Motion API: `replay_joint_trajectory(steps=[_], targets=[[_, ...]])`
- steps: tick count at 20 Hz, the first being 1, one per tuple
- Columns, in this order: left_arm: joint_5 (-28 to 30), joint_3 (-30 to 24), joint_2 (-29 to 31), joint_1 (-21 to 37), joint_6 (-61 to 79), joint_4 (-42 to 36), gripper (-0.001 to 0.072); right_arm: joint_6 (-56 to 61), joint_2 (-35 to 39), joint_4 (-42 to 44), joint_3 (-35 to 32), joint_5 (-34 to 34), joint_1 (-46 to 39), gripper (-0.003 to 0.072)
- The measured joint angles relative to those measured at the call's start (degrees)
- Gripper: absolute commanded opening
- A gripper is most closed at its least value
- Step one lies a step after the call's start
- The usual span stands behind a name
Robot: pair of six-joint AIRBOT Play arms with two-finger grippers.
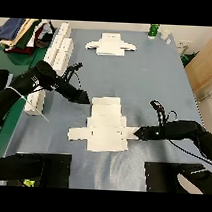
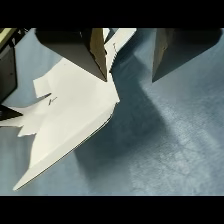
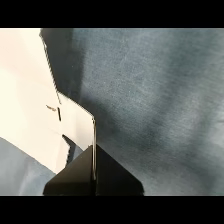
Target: Fold the box.
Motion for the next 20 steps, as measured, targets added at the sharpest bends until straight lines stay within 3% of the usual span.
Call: replay_joint_trajectory(steps=[7, 9, 14, 15, 16, 20], targets=[[-6.1, 0.1, -12.5, 1.6, 18.6, -16.4, 0.0425, 0.0, 0.3, -0.1, -0.2, 0.5, 0.1, 0.0001], [-8.0, 0.1, -15.0, 1.7, 21.9, -19.2, 0.0297, 0.0, 0.3, -0.1, -0.2, 0.5, 0.1, 0.0002], [-11.8, 0.1, -17.5, 1.7, 26.7, -22.0, 0.0296, 0.0, 0.3, -0.2, -0.2, 0.5, 0.1, 0.0002], [-12.3, 0.1, -17.7, 1.7, 27.4, -22.2, 0.0194, 0.0, 0.3, -0.2, -0.2, 0.6, 0.1, 0.0001], [-12.5, 0.1, -17.9, 1.7, 27.9, -22.4, 0.0169, 0.0, 0.3, -0.2, -0.2, 0.6, 0.1, 0.0001], [-13.1, 0.7, -18.4, 1.4, 29.6, -22.6, 0.0169, 0.0, 0.3, -0.2, -0.2, 0.6, 0.1, 0.0002]])
